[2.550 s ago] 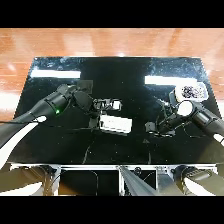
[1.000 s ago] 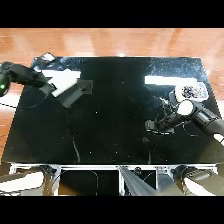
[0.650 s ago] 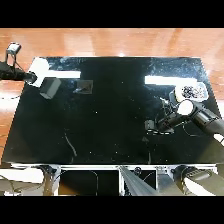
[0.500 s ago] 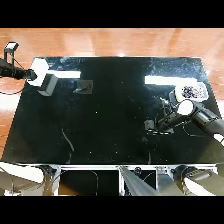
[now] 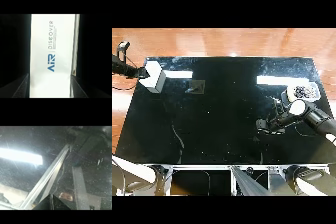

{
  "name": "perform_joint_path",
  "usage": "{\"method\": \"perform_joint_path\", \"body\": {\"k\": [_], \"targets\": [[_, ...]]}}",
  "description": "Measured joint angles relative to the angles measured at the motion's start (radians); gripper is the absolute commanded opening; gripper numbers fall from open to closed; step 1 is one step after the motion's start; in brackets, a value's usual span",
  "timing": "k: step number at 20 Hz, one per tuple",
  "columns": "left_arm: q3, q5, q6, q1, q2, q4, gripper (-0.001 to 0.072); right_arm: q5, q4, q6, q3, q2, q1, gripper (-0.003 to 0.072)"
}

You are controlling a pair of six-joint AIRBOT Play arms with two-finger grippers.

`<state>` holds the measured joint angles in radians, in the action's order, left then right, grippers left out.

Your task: Fold the box and place the chain.

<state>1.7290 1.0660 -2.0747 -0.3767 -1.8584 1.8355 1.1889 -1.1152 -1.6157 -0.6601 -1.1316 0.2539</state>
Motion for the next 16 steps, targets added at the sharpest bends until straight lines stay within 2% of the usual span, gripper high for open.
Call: {"method": "perform_joint_path", "body": {"k": [2, 3, 4, 6, 7, 10, 12, 14, 16], "targets": [[0.040, 0.043, 0.049, -0.002, 0.003, -0.018, 0.0621, -0.001, -0.006, 0.000, -0.013, 0.000, 0.000, 0.0037], [0.060, 0.061, 0.073, -0.002, 0.010, -0.014, 0.0591, 0.003, -0.022, 0.003, -0.033, 0.000, 0.000, 0.0037], [0.082, 0.073, 0.099, -0.002, 0.023, 0.002, 0.0522, 0.008, -0.044, 0.004, -0.064, 0.000, 0.000, 0.0037], [0.130, 0.111, 0.165, 0.001, 0.055, 0.054, 0.0063, 0.042, -0.119, 0.005, -0.172, 0.000, 0.000, 0.0037], [0.152, 0.134, 0.197, 0.006, 0.079, 0.091, 0.0022, 0.056, -0.161, 0.004, -0.235, 0.000, 0.000, 0.0037], [0.185, 0.203, 0.262, 0.037, 0.163, 0.179, 0.0022, 0.113, -0.301, -0.001, -0.454, 0.005, -0.001, 0.0037], [0.195, 0.246, 0.301, 0.074, 0.228, 0.210, 0.0022, 0.140, -0.360, -0.004, -0.559, 0.023, -0.012, 0.0037], [0.187, 0.283, 0.323, 0.125, 0.303, 0.229, 0.0022, 0.167, -0.401, -0.007, -0.617, 0.057, -0.044, 0.0037], [0.123, 0.298, 0.320, 0.188, 0.398, 0.238, 0.0021, 0.197, -0.429, -0.008, -0.629, 0.097, -0.100, 0.0037]]}}
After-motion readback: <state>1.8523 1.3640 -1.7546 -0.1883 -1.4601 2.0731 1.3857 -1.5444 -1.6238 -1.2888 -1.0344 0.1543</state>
